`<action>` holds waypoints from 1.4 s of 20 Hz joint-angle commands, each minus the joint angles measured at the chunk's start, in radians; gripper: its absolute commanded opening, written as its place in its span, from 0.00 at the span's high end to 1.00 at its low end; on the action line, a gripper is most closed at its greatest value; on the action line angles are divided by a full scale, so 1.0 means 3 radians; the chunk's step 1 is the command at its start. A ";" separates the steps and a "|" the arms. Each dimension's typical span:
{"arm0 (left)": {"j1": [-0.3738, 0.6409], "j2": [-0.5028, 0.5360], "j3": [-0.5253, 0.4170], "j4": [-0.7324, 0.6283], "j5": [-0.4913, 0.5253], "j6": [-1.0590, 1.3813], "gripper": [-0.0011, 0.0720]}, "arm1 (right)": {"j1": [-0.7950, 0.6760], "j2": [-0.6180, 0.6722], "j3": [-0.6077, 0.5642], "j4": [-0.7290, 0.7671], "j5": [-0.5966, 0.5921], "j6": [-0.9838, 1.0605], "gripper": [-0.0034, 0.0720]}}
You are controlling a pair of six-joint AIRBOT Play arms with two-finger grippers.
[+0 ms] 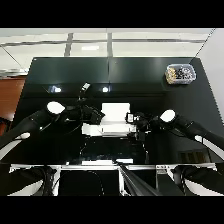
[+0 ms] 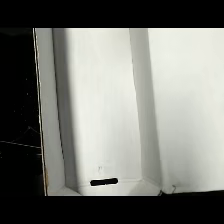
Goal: Fold the box and place the chain.
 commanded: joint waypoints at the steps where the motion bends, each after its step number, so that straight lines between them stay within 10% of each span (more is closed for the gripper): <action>1: -0.0015 -0.0270 0.0039 0.0083 -0.0233 0.0038 0.95 | -0.0001 -0.0003 0.0000 0.0001 0.0000 0.0000 0.81; 10: 0.0315 0.0510 0.0426 0.0699 -0.0495 0.0024 0.95 | -0.0001 -0.0003 0.0000 0.0001 0.0000 0.0000 0.81; 16: 0.0343 0.1443 -0.0220 0.1015 -0.0964 0.0662 0.95 | -0.0001 -0.0003 0.0000 0.0001 0.0000 0.0000 0.81; 17: 0.0320 0.1446 -0.0360 0.1049 -0.1039 0.0992 0.88 | -0.0001 -0.0003 0.0000 0.0001 0.0001 0.0000 0.81; 19: 0.0230 0.1432 -0.0608 0.1181 -0.0874 0.1680 0.02 | -0.0001 -0.0003 0.0000 0.0001 0.0001 0.0000 0.81; 28: -0.0189 0.0505 -0.0492 0.1376 -0.0144 0.2117 0.03 | -0.0001 -0.0003 0.0000 0.0001 0.0001 0.0000 0.81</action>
